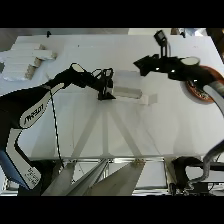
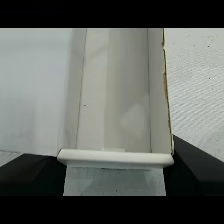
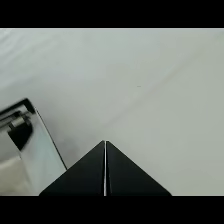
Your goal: Fold the box and place the chain.
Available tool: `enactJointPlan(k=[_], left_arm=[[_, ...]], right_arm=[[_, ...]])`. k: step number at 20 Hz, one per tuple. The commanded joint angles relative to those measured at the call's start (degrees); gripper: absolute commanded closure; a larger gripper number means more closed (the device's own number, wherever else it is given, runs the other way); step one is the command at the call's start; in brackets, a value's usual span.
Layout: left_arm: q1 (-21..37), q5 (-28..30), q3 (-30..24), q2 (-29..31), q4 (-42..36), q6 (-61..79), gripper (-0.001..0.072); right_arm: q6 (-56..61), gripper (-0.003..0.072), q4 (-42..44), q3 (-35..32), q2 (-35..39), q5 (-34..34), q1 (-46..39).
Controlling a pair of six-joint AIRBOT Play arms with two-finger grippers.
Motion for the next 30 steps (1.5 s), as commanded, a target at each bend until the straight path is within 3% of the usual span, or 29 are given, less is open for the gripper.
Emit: enactJointPlan(k=[1, 3, 4, 6, 7, 13, 15, 20, 22, 24, 26, 30], left_arm=[[0.04, 0.26, 0.02, -0.02, -0.17, -0.09, 0.0314], [0.02, 0.24, 0.02, -0.02, -0.17, -0.09, 0.0314], [0.04, 0.24, 0.02, -0.02, -0.20, -0.07, 0.0314], [0.04, 0.26, 0.02, -0.02, -0.17, -0.09, 0.0314], [0.04, 0.24, 0.02, -0.02, -0.17, -0.07, 0.0314], [0.04, 0.24, 0.02, -0.02, -0.17, -0.07, 0.0314], [0.04, 0.26, 0.02, -0.02, -0.17, -0.09, 0.0314], [0.04, 0.24, 0.02, -0.02, -0.17, -0.09, 0.0314], [0.04, 0.26, 0.02, -0.02, -0.17, -0.07, 0.0314], [0.04, 0.24, 0.02, -0.02, -0.17, -0.07, 0.0314], [0.04, 0.26, 0.02, -0.02, -0.17, -0.07, 0.0314], [0.04, 0.24, 0.02, -0.02, -0.17, -0.09, 0.0314]], right_arm=[[-0.02, 0.0678, -20.68, -0.02, 6.27, 13.18, -2.84], [0.00, 0.0677, -32.41, -0.46, 5.99, 22.38, -5.22], [0.00, 0.0641, -36.17, -1.22, 5.68, 24.26, -5.99], [-0.26, 0.0240, -38.51, -4.07, 5.40, 22.47, -7.08], [-0.35, 0.0226, -38.45, -5.46, 4.98, 20.17, -7.43], [-9.66, 0.0238, -35.04, -6.97, -0.17, 15.61, -5.25], [-11.58, 0.0297, -32.20, -6.97, -1.68, 14.84, -3.63], [-12.81, 0.0300, -27.17, -6.97, -5.42, 10.10, -0.24], [-12.79, 0.0391, -27.15, -6.95, -5.62, 10.16, 0.42], [-12.79, 0.0419, -27.17, -6.95, -5.62, 10.14, 0.44], [-12.76, 0.0502, -27.08, -6.95, -5.62, 10.21, 0.44], [-12.79, 0.0517, -24.37, -6.95, -5.62, 10.29, 0.46]])
